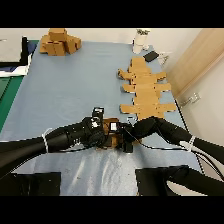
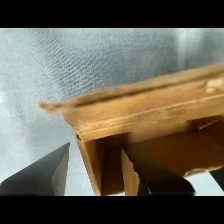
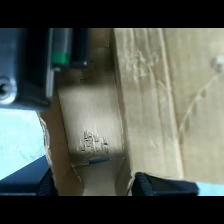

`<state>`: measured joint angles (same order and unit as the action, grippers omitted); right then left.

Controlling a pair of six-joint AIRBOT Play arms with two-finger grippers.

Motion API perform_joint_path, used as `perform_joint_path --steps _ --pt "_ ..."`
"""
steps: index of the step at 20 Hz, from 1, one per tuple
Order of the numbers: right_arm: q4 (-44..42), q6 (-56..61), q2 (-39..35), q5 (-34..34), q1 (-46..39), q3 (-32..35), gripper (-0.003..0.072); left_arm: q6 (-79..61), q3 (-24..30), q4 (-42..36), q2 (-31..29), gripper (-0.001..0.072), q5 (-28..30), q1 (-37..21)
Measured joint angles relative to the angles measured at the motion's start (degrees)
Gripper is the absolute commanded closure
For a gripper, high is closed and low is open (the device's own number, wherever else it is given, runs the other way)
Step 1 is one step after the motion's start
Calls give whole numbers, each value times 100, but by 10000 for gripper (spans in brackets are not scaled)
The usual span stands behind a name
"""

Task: Fold the box.

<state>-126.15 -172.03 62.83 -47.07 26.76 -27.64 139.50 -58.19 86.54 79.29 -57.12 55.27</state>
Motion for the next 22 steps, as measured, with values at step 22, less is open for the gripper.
perform_joint_path --steps 22 --pt "-4 9 0 2 0 0 184 -35 -444 -413 444 442 -433 -413"
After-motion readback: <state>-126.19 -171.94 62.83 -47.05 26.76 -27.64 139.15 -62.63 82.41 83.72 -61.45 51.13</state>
